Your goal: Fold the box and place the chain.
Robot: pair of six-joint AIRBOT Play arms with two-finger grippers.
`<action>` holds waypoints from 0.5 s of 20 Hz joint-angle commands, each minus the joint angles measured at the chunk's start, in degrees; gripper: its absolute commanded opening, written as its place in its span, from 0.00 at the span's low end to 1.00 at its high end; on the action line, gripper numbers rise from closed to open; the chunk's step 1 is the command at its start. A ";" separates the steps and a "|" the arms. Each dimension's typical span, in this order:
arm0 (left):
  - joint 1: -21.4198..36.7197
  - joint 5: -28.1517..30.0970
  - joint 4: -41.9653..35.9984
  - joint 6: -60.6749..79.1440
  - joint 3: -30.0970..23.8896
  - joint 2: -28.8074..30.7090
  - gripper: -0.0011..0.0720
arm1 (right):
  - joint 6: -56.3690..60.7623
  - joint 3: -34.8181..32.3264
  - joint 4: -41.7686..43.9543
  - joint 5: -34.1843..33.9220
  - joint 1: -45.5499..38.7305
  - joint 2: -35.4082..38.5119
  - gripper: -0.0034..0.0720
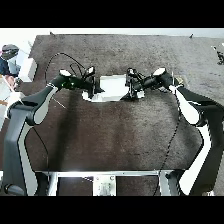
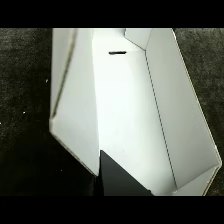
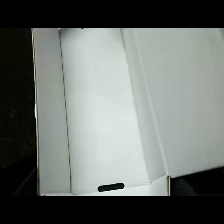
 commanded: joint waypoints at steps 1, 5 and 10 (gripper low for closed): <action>0.02 0.04 0.00 0.04 0.04 0.02 0.03 | -1.68 0.48 -0.09 0.57 0.24 -0.59 0.92; 0.02 0.02 0.00 0.04 0.04 0.02 0.03 | -1.84 0.44 -0.17 1.33 0.26 -0.63 0.92; 0.02 0.04 -0.02 0.04 0.04 0.02 0.03 | -1.86 0.42 -0.17 1.51 0.24 -0.87 0.91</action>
